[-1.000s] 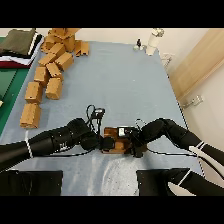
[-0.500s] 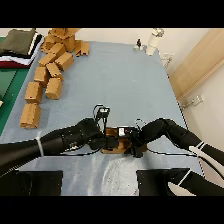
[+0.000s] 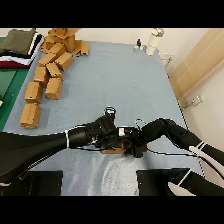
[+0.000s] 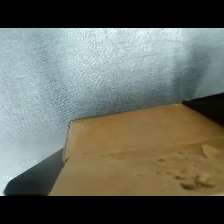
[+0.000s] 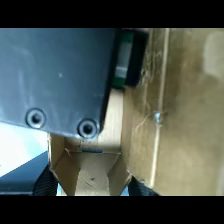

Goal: Fold the box.

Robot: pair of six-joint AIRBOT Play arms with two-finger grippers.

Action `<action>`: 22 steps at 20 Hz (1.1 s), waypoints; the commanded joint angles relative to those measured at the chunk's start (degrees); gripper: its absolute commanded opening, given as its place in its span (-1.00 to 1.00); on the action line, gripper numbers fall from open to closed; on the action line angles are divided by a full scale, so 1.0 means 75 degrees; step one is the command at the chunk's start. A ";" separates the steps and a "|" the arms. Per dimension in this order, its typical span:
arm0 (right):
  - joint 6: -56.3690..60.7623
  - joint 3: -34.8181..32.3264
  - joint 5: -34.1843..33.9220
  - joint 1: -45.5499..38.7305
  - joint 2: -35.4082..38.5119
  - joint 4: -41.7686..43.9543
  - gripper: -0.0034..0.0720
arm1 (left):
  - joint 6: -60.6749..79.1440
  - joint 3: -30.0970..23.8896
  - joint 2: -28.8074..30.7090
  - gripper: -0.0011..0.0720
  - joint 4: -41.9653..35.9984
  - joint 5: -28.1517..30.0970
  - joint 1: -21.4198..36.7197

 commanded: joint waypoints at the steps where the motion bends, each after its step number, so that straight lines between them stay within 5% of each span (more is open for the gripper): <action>1: 0.0003 0.0000 0.0000 0.0006 -0.0006 0.0003 0.42 | -0.0050 0.0125 -0.0146 -0.67 0.0015 0.0554 0.0000; 2: 0.0003 0.0000 0.0000 0.0006 -0.0006 0.0003 0.42 | -0.0029 0.0125 -0.0143 -0.94 0.0006 0.0562 0.0000; 11: 0.0003 0.0000 0.0000 0.0006 -0.0006 0.0003 0.42 | -0.0029 0.0125 -0.0140 -0.92 -0.0303 0.0277 0.0000; 13: 0.0003 0.0000 0.0000 0.0006 -0.0006 0.0003 0.42 | -0.0114 0.0128 -0.0122 0.34 -0.0425 0.0198 0.0000; 22: 0.0003 0.0000 0.0000 0.0006 -0.0006 0.0003 0.42 | -0.0128 0.0210 0.0571 0.42 -0.0178 0.0571 0.0017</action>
